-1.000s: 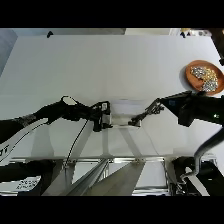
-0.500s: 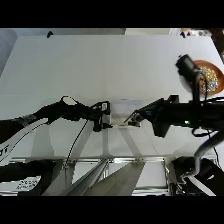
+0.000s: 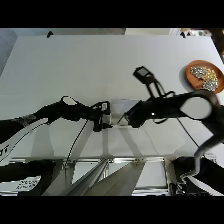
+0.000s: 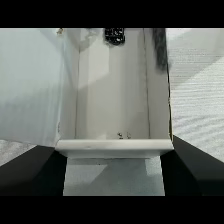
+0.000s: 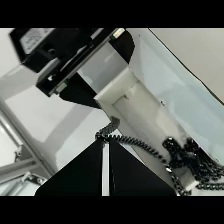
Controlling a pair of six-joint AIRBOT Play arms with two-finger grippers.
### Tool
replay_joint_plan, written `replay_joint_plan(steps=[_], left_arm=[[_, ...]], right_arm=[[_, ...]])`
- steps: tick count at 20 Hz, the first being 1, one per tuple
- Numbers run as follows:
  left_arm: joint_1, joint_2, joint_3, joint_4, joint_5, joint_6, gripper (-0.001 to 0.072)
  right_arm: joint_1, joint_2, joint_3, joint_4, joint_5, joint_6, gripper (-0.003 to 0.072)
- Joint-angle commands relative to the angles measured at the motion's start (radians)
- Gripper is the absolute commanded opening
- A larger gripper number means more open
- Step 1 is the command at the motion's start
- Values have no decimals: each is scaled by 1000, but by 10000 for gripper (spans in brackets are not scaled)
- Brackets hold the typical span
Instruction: Fold the box and place the chain.
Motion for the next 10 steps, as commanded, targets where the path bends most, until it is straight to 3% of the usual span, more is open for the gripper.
replay_joint_plan(steps=[1,2,6,10], left_arm=[[0,1,0,0,0,0,207],[0,1,0,0,0,0,207],[0,1,0,0,0,0,207],[0,1,0,0,0,0,207]], right_arm=[[36,-116,1,-11,-32,2,69],[39,-134,1,-13,-36,2,124],[23,-124,4,-20,-55,2,131],[-90,-14,4,-119,99,-61,127]])
